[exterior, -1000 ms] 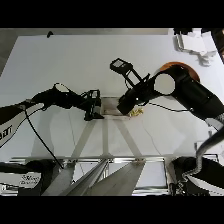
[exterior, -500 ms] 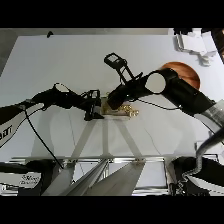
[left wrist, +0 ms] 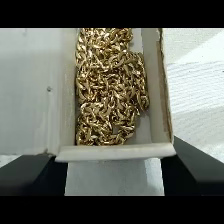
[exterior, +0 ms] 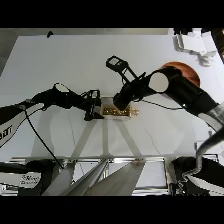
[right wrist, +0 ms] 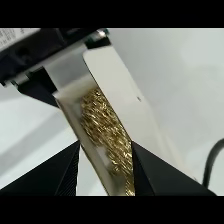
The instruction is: Fold the box and place the chain.
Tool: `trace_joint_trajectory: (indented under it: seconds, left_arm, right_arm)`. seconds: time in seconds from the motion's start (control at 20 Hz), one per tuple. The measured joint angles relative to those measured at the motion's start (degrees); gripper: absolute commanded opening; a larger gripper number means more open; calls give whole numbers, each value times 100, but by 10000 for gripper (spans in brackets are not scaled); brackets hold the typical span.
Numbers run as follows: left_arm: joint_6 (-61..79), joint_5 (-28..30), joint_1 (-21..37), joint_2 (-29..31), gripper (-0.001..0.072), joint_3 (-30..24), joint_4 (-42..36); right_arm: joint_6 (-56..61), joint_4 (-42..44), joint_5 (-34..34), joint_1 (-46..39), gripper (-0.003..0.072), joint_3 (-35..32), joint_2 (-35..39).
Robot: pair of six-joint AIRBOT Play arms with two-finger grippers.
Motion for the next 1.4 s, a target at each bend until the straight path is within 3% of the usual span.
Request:
trace_joint_trajectory:
  seconds: [0.3, 0.4, 0.6, 0.7, 1.0, 1.1, 1.15, 1.25, 1.4]
  left_arm:
    - [0, 0, 0, 0, 349, 0, 0]
    - [0, -2, 0, 0, 349, 0, 0]
    - [0, -2, 0, 0, 349, 0, 0]
    - [-2, 0, 0, 0, 349, 0, 0]
    - [0, 0, 0, 0, 349, 0, 0]
    - [0, -2, 0, 0, 349, 0, 0]
    - [0, 0, 0, 0, 349, 0, 0]
    - [-2, -2, 0, 0, 349, 0, 0]
    - [-4, -2, 0, 0, 349, 0, -2]
  right_arm:
    - [-1110, -459, 367, -767, 365, -992, 1012]
    - [-1738, -455, 286, -1097, 471, -1488, 1102]
    - [-3591, 144, -251, -1606, 493, -2223, 844]
    - [-4631, 678, -581, -1722, 552, -2378, 586]
    - [-6725, 2127, -1158, -1838, 536, -2524, -295]
    - [-7178, 2559, -1217, -1847, 505, -2535, -531]
    - [-7394, 2774, -1241, -1847, 390, -2540, -625]
    - [-7753, 3126, -1285, -1847, 4, -2542, -756]
    - [-7949, 3298, -1436, -1853, 7, -2544, -844]
